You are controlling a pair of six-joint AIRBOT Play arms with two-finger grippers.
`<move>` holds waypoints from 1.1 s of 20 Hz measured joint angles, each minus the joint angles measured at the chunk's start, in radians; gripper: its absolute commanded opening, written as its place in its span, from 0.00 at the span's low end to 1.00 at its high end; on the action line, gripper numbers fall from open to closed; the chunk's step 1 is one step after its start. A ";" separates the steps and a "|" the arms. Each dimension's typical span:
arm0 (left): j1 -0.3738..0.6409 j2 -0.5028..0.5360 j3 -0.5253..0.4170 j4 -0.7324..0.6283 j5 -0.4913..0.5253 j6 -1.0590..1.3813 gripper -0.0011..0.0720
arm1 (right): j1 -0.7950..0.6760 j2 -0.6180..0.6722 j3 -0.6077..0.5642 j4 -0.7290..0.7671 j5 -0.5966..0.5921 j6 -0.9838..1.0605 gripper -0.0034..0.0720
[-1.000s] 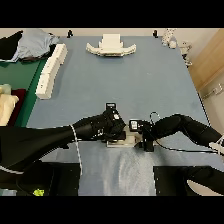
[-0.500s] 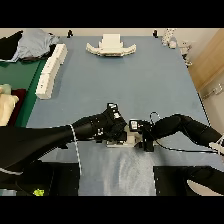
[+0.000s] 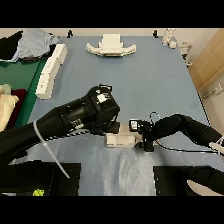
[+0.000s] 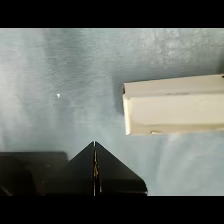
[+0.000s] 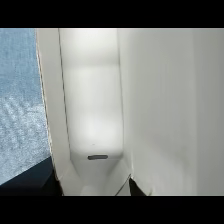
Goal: Fold the box.
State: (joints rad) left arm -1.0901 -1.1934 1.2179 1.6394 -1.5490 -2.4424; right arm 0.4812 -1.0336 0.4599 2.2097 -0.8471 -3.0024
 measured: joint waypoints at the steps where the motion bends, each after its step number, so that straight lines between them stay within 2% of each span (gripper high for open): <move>1: 0.000 0.013 0.004 -0.004 -0.006 0.030 0.03 | 0.000 0.000 0.000 0.000 0.000 0.000 0.60; 8: 0.017 0.058 -0.023 -0.079 0.156 0.363 0.03 | 0.000 0.000 0.000 0.000 0.000 0.000 0.60; 10: 0.076 0.107 -0.097 -0.141 0.209 0.509 0.03 | 0.000 0.000 0.000 0.000 0.000 0.000 0.60; 13: 0.196 0.222 -0.264 -0.241 0.271 0.805 0.04 | 0.000 0.000 0.000 0.000 0.000 0.000 0.60; 14: 0.240 0.268 -0.329 -0.280 0.298 0.938 0.44 | 0.000 0.000 0.000 0.000 0.000 0.000 0.60; 15: 0.280 0.310 -0.389 -0.322 0.332 1.064 0.97 | 0.000 0.000 0.000 0.000 0.000 0.000 0.60; 18: 0.404 0.404 -0.566 -0.444 0.471 1.437 0.96 | 0.000 0.000 0.000 0.000 0.000 0.000 0.60; 22: 0.480 0.429 -0.735 -0.580 0.696 1.825 0.96 | 0.000 0.000 0.000 0.000 0.000 0.000 0.60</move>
State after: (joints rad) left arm -0.6102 -0.7643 0.4824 1.0592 -0.8532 -0.6178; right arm 0.4808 -1.0336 0.4599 2.2097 -0.8467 -3.0024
